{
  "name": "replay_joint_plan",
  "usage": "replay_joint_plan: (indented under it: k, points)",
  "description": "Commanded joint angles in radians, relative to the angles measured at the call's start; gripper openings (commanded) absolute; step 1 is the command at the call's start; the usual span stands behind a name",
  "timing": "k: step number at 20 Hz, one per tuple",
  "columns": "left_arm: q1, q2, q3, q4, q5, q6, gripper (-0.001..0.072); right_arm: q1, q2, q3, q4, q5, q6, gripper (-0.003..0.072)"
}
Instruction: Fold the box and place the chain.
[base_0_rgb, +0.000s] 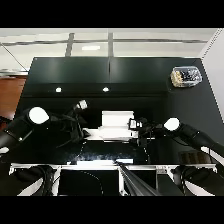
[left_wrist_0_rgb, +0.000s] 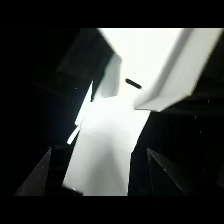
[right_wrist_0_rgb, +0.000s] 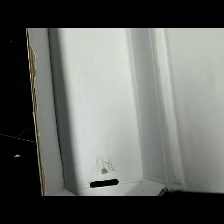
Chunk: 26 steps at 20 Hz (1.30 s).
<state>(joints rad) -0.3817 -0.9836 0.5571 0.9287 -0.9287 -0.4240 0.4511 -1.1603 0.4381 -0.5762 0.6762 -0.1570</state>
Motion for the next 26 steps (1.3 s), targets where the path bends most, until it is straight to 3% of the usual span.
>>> replay_joint_plan:
  k: [1, 6, 11, 13, 15, 20, 26]
  points:
    - [-0.093, 0.002, -0.075, -0.093, 0.153, 0.218, 0.0697, 0.000, -0.001, 0.000, 0.000, 0.000, 0.000, 0.0456]
    - [-0.202, -0.035, -0.094, -0.186, 0.298, 0.220, 0.0689, 0.000, -0.001, 0.000, 0.000, 0.000, 0.000, 0.0456]
    - [-0.214, -0.099, -0.093, -0.186, 0.309, 0.240, 0.0688, 0.000, -0.001, 0.000, 0.000, 0.000, 0.000, 0.0456]
    - [-0.214, -0.099, -0.093, -0.186, 0.314, 0.241, 0.0600, 0.000, -0.001, 0.000, 0.000, 0.000, 0.000, 0.0456]
    - [-0.215, -0.099, -0.093, -0.186, 0.327, 0.250, 0.0593, 0.000, -0.001, 0.000, 0.000, 0.000, 0.000, 0.0456]
    - [-0.237, -0.099, -0.092, -0.219, 0.318, 0.287, 0.0276, 0.000, 0.000, 0.000, 0.000, 0.000, 0.000, 0.0456]
    - [-0.240, -0.099, -0.092, -0.310, 0.325, 0.288, 0.0272, 0.000, -0.001, 0.000, 0.000, 0.000, 0.000, 0.0456]
